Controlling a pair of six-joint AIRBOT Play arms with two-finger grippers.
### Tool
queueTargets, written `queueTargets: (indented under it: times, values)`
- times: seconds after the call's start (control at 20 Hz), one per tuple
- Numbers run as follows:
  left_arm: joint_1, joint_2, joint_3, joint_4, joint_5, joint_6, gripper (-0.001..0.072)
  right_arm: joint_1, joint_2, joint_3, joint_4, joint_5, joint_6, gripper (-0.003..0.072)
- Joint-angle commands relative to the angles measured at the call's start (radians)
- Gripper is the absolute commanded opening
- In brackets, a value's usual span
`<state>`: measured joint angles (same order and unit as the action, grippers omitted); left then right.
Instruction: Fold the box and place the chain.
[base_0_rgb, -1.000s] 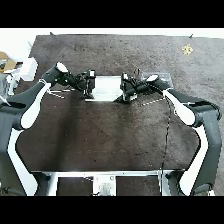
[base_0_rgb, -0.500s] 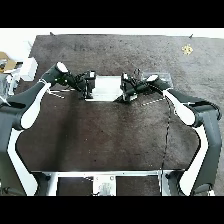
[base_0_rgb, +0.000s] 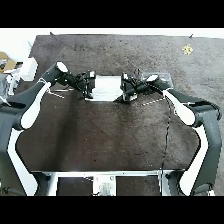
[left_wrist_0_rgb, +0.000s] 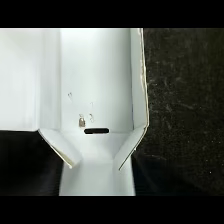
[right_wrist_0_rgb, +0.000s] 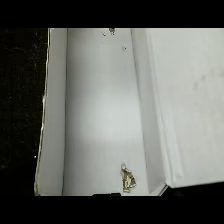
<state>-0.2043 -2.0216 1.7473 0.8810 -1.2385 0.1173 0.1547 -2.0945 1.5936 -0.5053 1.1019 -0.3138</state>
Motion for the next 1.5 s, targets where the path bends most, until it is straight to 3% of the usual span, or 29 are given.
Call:
queueTargets:
  times: [0.0,0.05,0.45,0.65,0.95,1.0,1.05,1.1,1.4,1.45]
  values:
    - [0.001,0.001,0.053,-0.005,-0.054,-0.085,0.0670,0.001,0.000,0.000,0.000,0.000,0.000,0.0497]
    - [0.001,0.001,0.073,-0.005,-0.056,-0.115,0.0720,0.001,0.000,0.000,0.000,0.000,0.000,0.0497]
    - [0.001,0.002,0.100,0.005,-0.091,-0.128,0.0713,0.001,0.000,0.000,0.000,0.000,0.000,0.0497]
    - [-0.001,-0.007,0.091,0.074,-0.085,-0.127,0.0712,0.001,0.000,0.000,0.000,0.000,0.000,0.0497]
    - [-0.054,-0.006,0.072,0.141,0.033,-0.120,0.0711,0.001,0.000,0.000,0.000,0.000,0.000,0.0497]
    - [-0.057,-0.006,0.072,0.146,0.033,-0.134,0.0672,0.001,0.000,0.000,0.000,0.000,0.000,0.0497]
    - [-0.057,-0.006,0.072,0.150,0.029,-0.143,0.0531,0.001,0.000,0.000,0.000,0.000,0.000,0.0497]
    - [-0.057,-0.006,0.072,0.156,0.019,-0.143,0.0490,0.001,0.000,0.000,0.000,0.000,0.000,0.0497]
    - [-0.057,-0.006,0.072,0.125,-0.007,-0.143,0.0484,0.001,0.000,0.000,0.000,0.000,0.000,0.0497]
    - [-0.057,-0.006,0.072,0.125,-0.018,-0.143,0.0361,0.001,0.000,0.000,0.000,0.000,0.000,0.0497]
